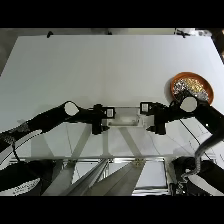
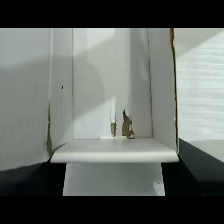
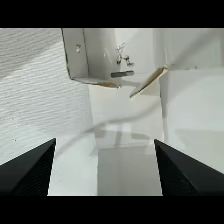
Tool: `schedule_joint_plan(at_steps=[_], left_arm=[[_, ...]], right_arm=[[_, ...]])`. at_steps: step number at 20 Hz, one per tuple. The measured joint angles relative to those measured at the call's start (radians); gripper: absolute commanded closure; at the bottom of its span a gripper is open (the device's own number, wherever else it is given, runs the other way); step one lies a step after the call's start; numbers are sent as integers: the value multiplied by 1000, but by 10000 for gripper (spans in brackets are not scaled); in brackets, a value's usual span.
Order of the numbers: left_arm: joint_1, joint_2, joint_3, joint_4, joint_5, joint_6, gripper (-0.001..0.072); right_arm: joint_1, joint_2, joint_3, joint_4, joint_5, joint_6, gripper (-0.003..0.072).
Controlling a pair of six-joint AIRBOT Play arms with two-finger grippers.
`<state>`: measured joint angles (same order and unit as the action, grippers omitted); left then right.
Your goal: Fold the box and place the chain.
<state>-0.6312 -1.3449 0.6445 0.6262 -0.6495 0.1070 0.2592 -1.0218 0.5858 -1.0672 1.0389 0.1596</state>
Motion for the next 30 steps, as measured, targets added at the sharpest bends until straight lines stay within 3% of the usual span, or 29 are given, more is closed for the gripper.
schedule_joint_plan(at_steps=[10, 12, 13, 16, 19, 21, 23, 26, 30], left_arm=[[0, -57, 1, -8, 6, -6, 504], [0, -60, 1, -7, 6, -6, 504], [0, -61, 1, -6, 6, -6, 504], [0, -63, 1, -4, 7, -6, 504], [0, -63, 1, -2, 8, -7, 504], [0, -63, 0, -2, 8, -7, 504], [0, -63, 1, -1, 8, -7, 504], [0, -63, 1, -1, 8, -7, 504], [0, -63, 0, -1, 8, -7, 504]], right_arm=[[0, 79, 0, 6, 83, 89, 44], [0, 80, 0, 18, 79, 95, 191], [0, 80, 0, 21, 72, 96, 224], [0, 63, 0, 31, 26, 96, 212], [0, 13, 0, 42, -32, 93, 120], [0, -33, 0, 52, -69, 63, 127], [0, -74, 0, 76, -92, 18, 164], [0, -107, 0, 115, -120, -44, 287], [0, -97, 0, 134, -120, -76, 328]])
